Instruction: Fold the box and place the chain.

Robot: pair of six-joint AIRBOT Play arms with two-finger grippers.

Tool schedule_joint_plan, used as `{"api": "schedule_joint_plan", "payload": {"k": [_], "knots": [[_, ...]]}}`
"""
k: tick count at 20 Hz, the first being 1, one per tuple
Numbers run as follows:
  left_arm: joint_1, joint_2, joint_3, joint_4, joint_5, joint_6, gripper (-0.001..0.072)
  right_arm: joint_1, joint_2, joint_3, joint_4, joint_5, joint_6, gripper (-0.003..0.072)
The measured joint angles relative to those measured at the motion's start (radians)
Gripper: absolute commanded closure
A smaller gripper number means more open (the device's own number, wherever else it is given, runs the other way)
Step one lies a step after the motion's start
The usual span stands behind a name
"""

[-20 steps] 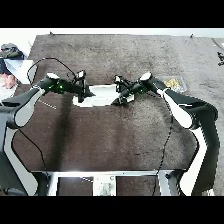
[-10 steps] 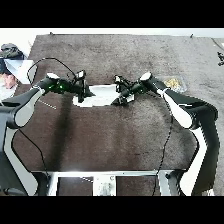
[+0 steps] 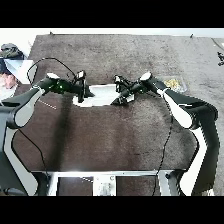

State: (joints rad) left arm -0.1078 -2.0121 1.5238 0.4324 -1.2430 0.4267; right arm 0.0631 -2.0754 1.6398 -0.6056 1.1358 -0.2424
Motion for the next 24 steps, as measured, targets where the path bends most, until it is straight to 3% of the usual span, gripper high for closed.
{"api": "schedule_joint_plan", "payload": {"k": [2,3,4,8,10,12,18,24], "knots": [[0.011,0.003,0.002,0.002,-0.005,0.0,0.0473,0.0,0.0,0.0,0.0,0.0,0.0,0.031],[0.018,0.005,0.005,-0.002,-0.014,0.0,0.0429,0.0,0.0,0.0,0.0,0.0,0.0,0.031],[0.029,0.007,0.012,-0.008,-0.029,-0.006,0.0268,0.0,0.0,0.0,0.0,0.0,0.0,0.031],[0.088,0.01,0.055,-0.017,-0.124,-0.068,0.0264,0.0,0.0,0.0,0.0,0.0,0.0,0.031],[0.117,0.01,0.089,-0.018,-0.206,-0.108,0.0598,0.0,0.0,0.0,0.0,0.0,0.0,0.031],[0.14,0.022,0.117,-0.015,-0.277,-0.142,0.0702,0.0,0.0,0.0,0.0,0.0,0.0,0.031],[0.159,0.154,0.123,0.006,-0.317,-0.201,0.0707,0.0,0.0,0.0,0.0,0.0,0.0,0.031],[0.119,0.331,-0.091,0.005,-0.148,-0.199,0.0705,0.0,0.0,0.0,0.0,0.001,0.0,0.031]]}}
